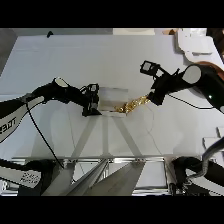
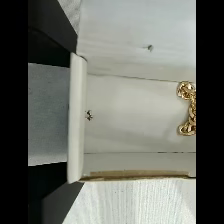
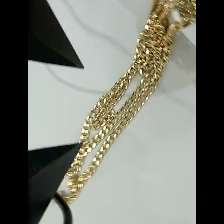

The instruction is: Fold the box and place the chain.

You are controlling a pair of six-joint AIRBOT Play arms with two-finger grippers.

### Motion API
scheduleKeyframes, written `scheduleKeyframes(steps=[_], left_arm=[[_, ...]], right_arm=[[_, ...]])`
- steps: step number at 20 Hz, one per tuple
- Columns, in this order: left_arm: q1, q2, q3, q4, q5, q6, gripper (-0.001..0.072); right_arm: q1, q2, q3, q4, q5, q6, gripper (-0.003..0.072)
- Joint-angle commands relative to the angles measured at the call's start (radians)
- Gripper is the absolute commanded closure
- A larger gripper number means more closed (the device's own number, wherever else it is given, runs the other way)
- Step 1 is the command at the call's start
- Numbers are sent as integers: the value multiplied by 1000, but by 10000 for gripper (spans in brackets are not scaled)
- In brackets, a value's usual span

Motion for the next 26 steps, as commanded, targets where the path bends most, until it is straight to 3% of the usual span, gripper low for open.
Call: scheduleKeyframes(steps=[1,6,14,16,17,19,21,26], left_arm=[[1,1,0,0,0,0,448],[0,1,0,0,0,0,448],[1,1,0,1,0,0,448],[1,1,0,0,0,0,448],[0,1,0,0,0,0,448],[0,1,0,0,0,0,448],[1,1,0,0,0,0,448],[0,1,0,0,0,0,449]], right_arm=[[-37,-109,0,153,14,-478,102],[-37,-253,0,186,-41,-641,105],[10,-347,0,188,-170,-640,131],[17,-352,0,187,-169,-581,419],[17,-351,0,186,-165,-541,529],[17,-350,0,160,-150,-483,558],[17,-345,0,129,-103,-463,657],[17,-272,0,124,-35,-420,672]])
